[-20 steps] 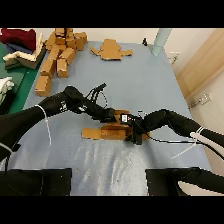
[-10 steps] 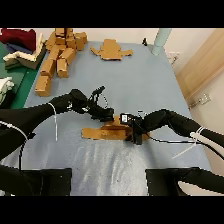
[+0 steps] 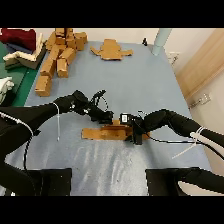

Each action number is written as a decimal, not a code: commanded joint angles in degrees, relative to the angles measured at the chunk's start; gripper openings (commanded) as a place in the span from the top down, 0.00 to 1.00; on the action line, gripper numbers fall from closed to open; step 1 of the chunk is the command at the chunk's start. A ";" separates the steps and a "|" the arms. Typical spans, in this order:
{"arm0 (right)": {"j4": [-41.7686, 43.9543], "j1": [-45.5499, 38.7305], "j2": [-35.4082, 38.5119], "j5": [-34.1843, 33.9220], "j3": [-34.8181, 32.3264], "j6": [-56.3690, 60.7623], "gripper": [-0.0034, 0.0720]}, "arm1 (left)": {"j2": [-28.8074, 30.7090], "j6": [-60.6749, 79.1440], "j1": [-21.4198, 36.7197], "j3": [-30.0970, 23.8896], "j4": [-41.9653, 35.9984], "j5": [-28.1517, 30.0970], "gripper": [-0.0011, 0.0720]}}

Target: Fold the box.

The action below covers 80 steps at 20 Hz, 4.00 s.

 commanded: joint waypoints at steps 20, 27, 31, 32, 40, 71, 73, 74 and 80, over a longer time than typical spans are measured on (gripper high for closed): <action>0.02 0.02 0.00 0.02 0.02 0.02 0.24 | 26.32 40.26 14.40 -15.52 -8.24 -11.74 0.98; -0.17 0.02 0.00 0.02 0.02 0.02 0.24 | 35.04 49.37 -0.61 -20.09 11.52 0.52 0.97; -0.20 0.02 0.00 0.02 0.02 0.02 0.24 | 32.24 65.88 -0.52 -23.65 6.60 5.81 0.03; -0.20 0.02 0.00 0.00 0.02 0.02 0.24 | 30.99 69.85 0.00 -24.74 3.26 6.97 0.06; -0.20 0.02 0.00 0.02 0.02 0.02 0.24 | 23.43 78.95 1.01 -25.33 -3.02 9.90 0.06; -0.22 0.02 0.00 0.02 0.02 0.02 0.24 | 19.45 84.91 -2.29 -25.27 -16.61 10.88 0.11; -0.22 0.02 0.00 0.02 0.02 0.04 0.24 | 19.45 84.96 -2.64 -25.27 -16.11 10.88 0.10; -0.22 0.02 -0.02 0.02 0.02 0.02 0.24 | 19.45 84.96 -2.64 -25.27 -16.11 10.88 0.10; -0.22 0.02 0.00 0.02 0.02 0.02 0.24 | 19.45 84.94 -2.64 -25.27 -16.13 10.88 0.10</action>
